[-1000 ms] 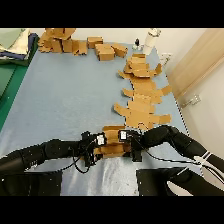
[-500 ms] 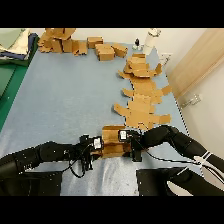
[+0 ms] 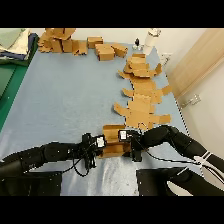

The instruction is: Fold the box.

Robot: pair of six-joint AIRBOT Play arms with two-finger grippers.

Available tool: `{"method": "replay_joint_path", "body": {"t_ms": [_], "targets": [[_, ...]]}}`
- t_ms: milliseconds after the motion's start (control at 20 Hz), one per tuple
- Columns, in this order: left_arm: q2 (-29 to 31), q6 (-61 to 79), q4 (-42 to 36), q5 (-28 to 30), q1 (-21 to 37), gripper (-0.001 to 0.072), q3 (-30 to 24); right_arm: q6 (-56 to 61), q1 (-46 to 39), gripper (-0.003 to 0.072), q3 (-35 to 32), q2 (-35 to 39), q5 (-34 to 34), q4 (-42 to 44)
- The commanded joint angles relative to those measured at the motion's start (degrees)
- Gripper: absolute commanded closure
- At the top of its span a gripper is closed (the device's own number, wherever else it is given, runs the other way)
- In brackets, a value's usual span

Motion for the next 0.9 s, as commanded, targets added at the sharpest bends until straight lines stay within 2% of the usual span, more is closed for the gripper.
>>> {"method": "replay_joint_path", "body": {"t_ms": [0, 150, 200, 250, 300, 800, 850], "targets": [[-1.6, 0.1, -0.6, 1.5, -0.6, 0.0628, 1.4, 0.0, 0.0, 0.018, 0.0, 0.0, 0.0, 0.0], [-1.7, 0.0, -0.6, 1.3, -0.6, 0.0623, 1.4, 0.0, 0.0, 0.018, 0.0, 0.0, 0.0, 0.0], [-1.9, 0.0, -0.6, 1.2, -0.6, 0.0541, 1.4, 0.0, 0.0, 0.018, 0.0, 0.0, 0.0, 0.0], [-1.9, 0.0, -0.6, 1.2, -0.6, 0.0372, 1.4, 0.0, 0.0, 0.018, 0.0, 0.0, 0.0, 0.0], [-1.9, 0.0, -0.5, 0.9, -0.6, 0.0335, 1.4, 0.0, 0.0, 0.018, 0.0, 0.0, 0.0, 0.0], [-1.9, 0.0, -0.5, 0.5, -0.6, 0.0335, 1.1, 0.0, 0.0, 0.018, 0.0, 0.0, 0.0, 0.0], [-1.8, 0.0, -0.3, 0.3, -0.6, 0.0376, 1.1, 0.0, 0.0, 0.018, 0.0, 0.0, 0.0, 0.0]]}}
